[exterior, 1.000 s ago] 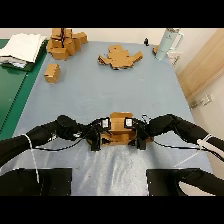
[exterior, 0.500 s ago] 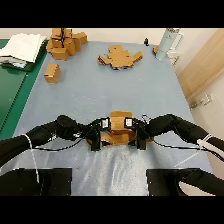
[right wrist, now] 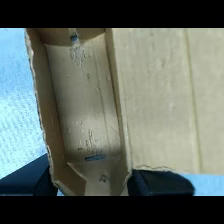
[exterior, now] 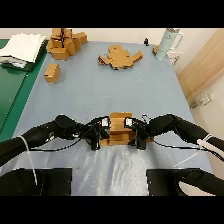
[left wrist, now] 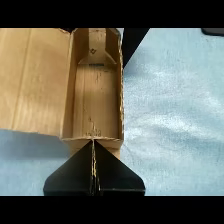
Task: Fold the box.
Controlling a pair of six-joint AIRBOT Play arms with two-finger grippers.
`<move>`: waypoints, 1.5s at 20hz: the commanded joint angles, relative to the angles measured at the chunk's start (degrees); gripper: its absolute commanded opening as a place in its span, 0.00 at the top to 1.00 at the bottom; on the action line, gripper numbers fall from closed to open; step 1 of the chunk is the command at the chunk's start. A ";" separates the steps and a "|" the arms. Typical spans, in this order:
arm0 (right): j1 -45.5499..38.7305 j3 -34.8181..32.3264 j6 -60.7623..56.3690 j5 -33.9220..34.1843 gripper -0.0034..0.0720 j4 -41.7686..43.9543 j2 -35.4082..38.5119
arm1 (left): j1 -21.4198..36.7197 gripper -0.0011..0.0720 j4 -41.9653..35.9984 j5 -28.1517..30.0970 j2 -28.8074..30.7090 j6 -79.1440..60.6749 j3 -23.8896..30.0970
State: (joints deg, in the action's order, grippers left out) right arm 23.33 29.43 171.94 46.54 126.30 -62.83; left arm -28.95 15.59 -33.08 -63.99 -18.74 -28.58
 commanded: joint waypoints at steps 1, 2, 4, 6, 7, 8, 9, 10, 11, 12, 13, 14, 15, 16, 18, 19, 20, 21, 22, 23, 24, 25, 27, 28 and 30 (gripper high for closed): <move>0.00 0.02 0.11 0.02 0.27 -0.07 0.04 | 0.13 0.96 10.84 0.42 5.73 15.43 -0.04; 0.00 0.02 0.11 0.02 0.27 -0.07 0.04 | 0.13 0.96 15.39 -0.07 9.07 23.17 -0.04; 0.00 0.02 0.11 0.02 0.27 -0.07 0.04 | 0.13 0.96 27.50 -0.52 16.81 43.19 -0.04; 0.00 0.02 0.11 0.02 0.27 -0.07 0.04 | 1.64 0.96 44.30 -1.25 24.55 74.01 0.09; 0.00 0.02 0.11 0.02 0.27 -0.07 0.04 | 3.52 0.96 53.37 -3.78 27.32 92.02 0.09; 0.00 0.02 0.11 0.02 0.27 -0.07 0.04 | 6.23 0.96 61.86 -8.90 29.35 110.62 0.09; 0.00 0.02 0.11 0.00 0.27 -0.07 0.04 | 9.09 0.96 66.97 -15.02 30.18 122.97 0.11; 0.00 0.02 0.11 0.02 0.27 -0.07 0.04 | 11.54 0.96 67.54 -19.45 30.03 125.50 0.35; 0.00 0.02 0.11 0.02 0.27 -0.07 0.04 | 13.27 0.96 65.31 -21.86 29.49 124.32 1.01; 0.00 0.02 0.11 0.00 0.27 -0.07 0.04 | 14.16 0.96 61.86 -22.40 28.46 122.01 1.95; 0.00 0.02 0.11 0.02 0.27 -0.07 0.04 | 14.27 0.96 58.27 -21.90 26.97 120.21 2.93; 0.00 0.02 0.11 0.00 0.27 -0.07 0.04 | 14.27 0.96 54.73 -20.68 25.14 118.90 3.89; 0.00 0.02 0.11 0.02 0.27 -0.07 0.04 | 14.27 0.96 50.71 -18.86 22.86 116.76 4.92; 0.00 0.02 0.11 0.02 0.27 -0.07 0.04 | 14.25 0.96 46.77 -17.38 20.68 113.66 5.66; 0.00 0.02 0.11 0.02 0.27 -0.07 0.04 | 13.22 0.97 40.17 -14.71 16.59 106.62 6.14; 0.00 0.02 0.11 0.02 0.27 -0.07 0.04 | 11.78 0.97 37.83 -12.17 15.28 106.12 6.14; 0.00 0.02 0.11 0.02 0.27 -0.07 0.04 | 9.97 0.97 36.00 -9.42 14.62 106.09 6.14; 0.00 0.02 0.11 0.02 0.27 -0.07 0.04 | 7.67 0.97 34.88 -6.64 14.29 106.14 6.14; 0.00 0.02 0.11 0.02 0.27 -0.07 0.04 | 5.53 0.97 34.45 -4.61 14.25 106.36 6.14; 0.00 0.02 0.11 0.00 0.27 -0.07 0.04 | 3.48 0.97 34.38 -2.86 14.05 107.25 6.14; 0.00 0.02 0.11 0.02 0.27 -0.07 0.04 | 1.84 0.97 34.32 -2.03 13.75 107.60 6.14; 0.00 0.02 0.11 0.02 0.27 -0.07 0.04 | 0.55 0.97 34.36 -1.57 13.22 108.37 6.14; 0.00 0.02 0.11 0.02 0.27 -0.07 0.04 | -0.81 0.97 34.36 -0.57 12.02 109.31 6.14; 0.00 0.02 0.11 0.02 0.27 -0.07 0.04 | -1.29 0.97 34.32 0.35 11.47 109.72 6.14; 0.00 0.02 0.11 0.02 0.27 -0.07 0.04 | -2.67 0.97 33.62 2.82 10.71 109.87 6.14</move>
State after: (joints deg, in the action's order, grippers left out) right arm 23.33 29.43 172.09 46.57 126.23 -62.83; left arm -29.34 50.54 -34.02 -51.99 90.24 -22.46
